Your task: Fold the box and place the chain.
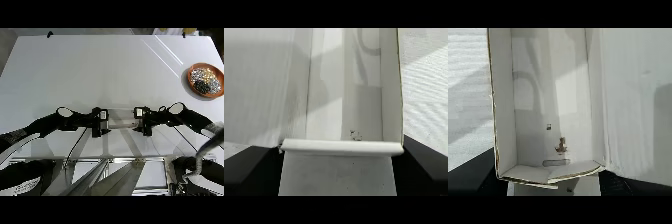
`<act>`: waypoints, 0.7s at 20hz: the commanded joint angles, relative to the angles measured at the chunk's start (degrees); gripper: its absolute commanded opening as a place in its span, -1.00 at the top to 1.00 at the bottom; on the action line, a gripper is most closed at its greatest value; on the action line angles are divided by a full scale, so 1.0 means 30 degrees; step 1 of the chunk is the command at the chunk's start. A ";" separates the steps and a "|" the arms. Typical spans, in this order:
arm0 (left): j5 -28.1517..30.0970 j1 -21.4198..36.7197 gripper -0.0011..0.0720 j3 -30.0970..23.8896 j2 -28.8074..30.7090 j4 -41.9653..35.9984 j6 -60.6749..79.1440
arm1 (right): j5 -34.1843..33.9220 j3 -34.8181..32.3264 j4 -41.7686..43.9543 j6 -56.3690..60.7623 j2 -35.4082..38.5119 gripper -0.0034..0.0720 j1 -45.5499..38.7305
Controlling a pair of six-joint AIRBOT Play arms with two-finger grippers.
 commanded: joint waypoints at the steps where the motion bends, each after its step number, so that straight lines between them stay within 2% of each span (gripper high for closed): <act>1: 0.0000 -0.0226 -0.92 0.0000 -0.0138 -0.0452 0.0889 | 0.0015 0.0007 0.0015 0.0015 0.0007 0.14 0.0000; 6: 0.0051 -0.0372 -0.65 0.0000 -0.0503 -0.0663 0.0969 | 0.0015 0.0007 0.0015 0.0015 0.0007 0.14 0.0000; 8: 0.0095 -0.0350 -0.30 0.0000 -0.0503 -0.0663 0.0969 | 0.0015 0.0007 0.0015 0.0015 0.0007 0.14 0.0000; 9: 0.0153 -0.0328 0.05 -0.0007 -0.0503 -0.0656 0.0969 | 0.0015 0.0007 0.0015 0.0015 0.0007 0.14 0.0000; 10: 0.0160 -0.0328 0.31 -0.0007 -0.0503 -0.0656 0.0976 | 0.0015 0.0007 0.0015 0.0015 0.0007 0.14 0.0000; 11: 0.0153 -0.0328 0.42 -0.0007 -0.0503 -0.0648 0.0976 | 0.0015 0.0007 0.0015 0.0015 0.0007 0.14 0.0000; 14: 0.0168 -0.0328 0.41 0.0000 -0.0503 -0.0517 0.0969 | 0.0015 0.0007 0.0015 0.0015 0.0007 0.14 0.0000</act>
